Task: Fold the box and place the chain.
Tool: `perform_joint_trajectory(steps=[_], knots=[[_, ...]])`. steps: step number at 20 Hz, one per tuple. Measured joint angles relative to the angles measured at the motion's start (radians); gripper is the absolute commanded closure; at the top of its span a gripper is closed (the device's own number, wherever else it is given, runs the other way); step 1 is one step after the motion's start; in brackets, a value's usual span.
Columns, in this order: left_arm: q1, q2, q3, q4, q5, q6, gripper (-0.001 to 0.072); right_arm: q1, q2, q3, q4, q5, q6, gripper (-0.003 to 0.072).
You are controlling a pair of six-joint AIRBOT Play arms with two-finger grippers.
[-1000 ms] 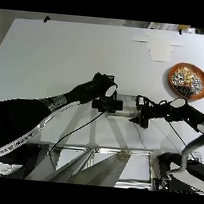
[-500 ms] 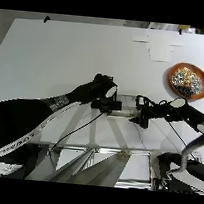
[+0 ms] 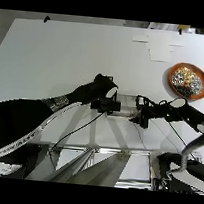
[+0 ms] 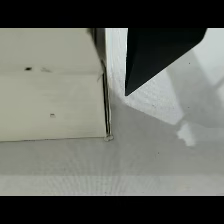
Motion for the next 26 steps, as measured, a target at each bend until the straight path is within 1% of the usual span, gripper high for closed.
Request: perform_joint_trajectory(steps=[8,9,10,11,12,13,17,18,19,22,26], knots=[[-0.022,-0.006,0.000,0.030,0.001,-0.005,0.0511,0.000,0.000,0.000,0.000,0.000,0.000,0.0256],[-0.025,-0.010,0.000,0.027,0.001,-0.009,0.0528,0.000,0.000,0.000,0.000,0.000,0.000,0.0256],[-0.027,-0.014,0.000,0.026,0.002,-0.013,0.0608,0.000,0.000,0.000,0.000,0.000,0.000,0.0256],[-0.029,-0.016,0.000,0.023,0.006,-0.016,0.0655,0.000,0.000,0.000,0.000,0.000,0.001,0.0256],[-0.031,-0.018,0.001,0.020,0.007,-0.020,0.0673,0.000,0.000,0.000,0.000,0.000,0.001,0.0256],[-0.031,-0.019,0.001,0.019,0.006,-0.028,0.0709,0.000,0.000,0.000,0.000,0.000,0.001,0.0256],[-0.032,-0.021,0.001,0.019,0.003,-0.027,0.0708,0.000,0.000,0.000,0.000,0.000,0.001,0.0256],[-0.032,-0.022,0.001,0.019,0.003,-0.027,0.0696,0.000,0.000,0.000,0.000,0.000,0.001,0.0256],[-0.032,-0.022,0.002,0.019,0.002,-0.027,0.0656,0.000,0.000,0.000,0.000,0.000,0.001,0.0256],[-0.028,-0.019,0.001,0.024,-0.005,-0.022,0.0425,0.000,0.000,0.000,0.000,0.000,0.001,0.0256],[-0.003,0.027,0.000,0.014,0.000,-0.020,0.0418,0.000,0.000,0.000,0.000,0.000,0.001,0.0256]])
